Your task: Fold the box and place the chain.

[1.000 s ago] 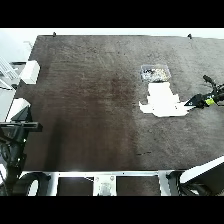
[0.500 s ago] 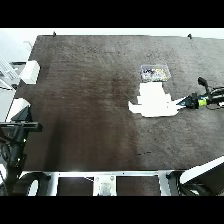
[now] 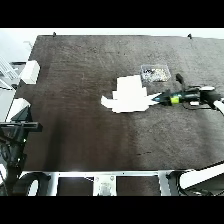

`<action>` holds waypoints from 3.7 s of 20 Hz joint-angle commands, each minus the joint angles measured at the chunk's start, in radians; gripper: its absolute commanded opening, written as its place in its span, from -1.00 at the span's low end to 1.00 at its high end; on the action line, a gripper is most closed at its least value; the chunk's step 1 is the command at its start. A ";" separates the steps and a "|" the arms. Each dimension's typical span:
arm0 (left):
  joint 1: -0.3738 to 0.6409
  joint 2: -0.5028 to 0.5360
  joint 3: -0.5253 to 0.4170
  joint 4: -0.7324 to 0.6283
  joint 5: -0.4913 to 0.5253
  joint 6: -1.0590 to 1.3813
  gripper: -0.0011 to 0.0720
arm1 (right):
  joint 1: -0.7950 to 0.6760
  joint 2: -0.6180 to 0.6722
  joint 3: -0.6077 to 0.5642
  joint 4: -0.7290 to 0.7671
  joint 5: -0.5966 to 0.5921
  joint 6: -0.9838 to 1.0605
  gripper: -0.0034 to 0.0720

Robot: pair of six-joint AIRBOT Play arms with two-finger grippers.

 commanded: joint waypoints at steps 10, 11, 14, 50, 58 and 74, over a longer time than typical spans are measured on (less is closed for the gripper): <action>0.000 -0.001 0.000 0.000 -0.015 0.000 -0.91 | 0.282 0.017 0.013 0.042 -0.332 0.092 -0.90; 0.000 -0.001 0.000 0.000 -0.030 -0.001 -0.91 | 0.283 0.008 0.024 0.032 -0.332 0.092 -0.90; 0.000 -0.001 0.000 0.001 -0.111 0.001 -0.90 | 0.283 -0.032 0.080 -0.001 -0.317 0.111 -0.90; -0.002 -1.873 1.756 0.721 -1.214 -0.995 0.27 | 0.299 -0.038 0.113 -0.045 -0.362 0.160 -0.89; -0.077 -1.949 1.853 0.713 -1.115 -0.980 0.17 | 0.327 -0.038 0.113 -0.054 -0.361 0.136 -0.89; -0.129 -2.156 1.986 0.691 -1.091 -0.969 0.36 | 0.371 -0.037 0.064 -0.054 -0.493 -0.009 -0.90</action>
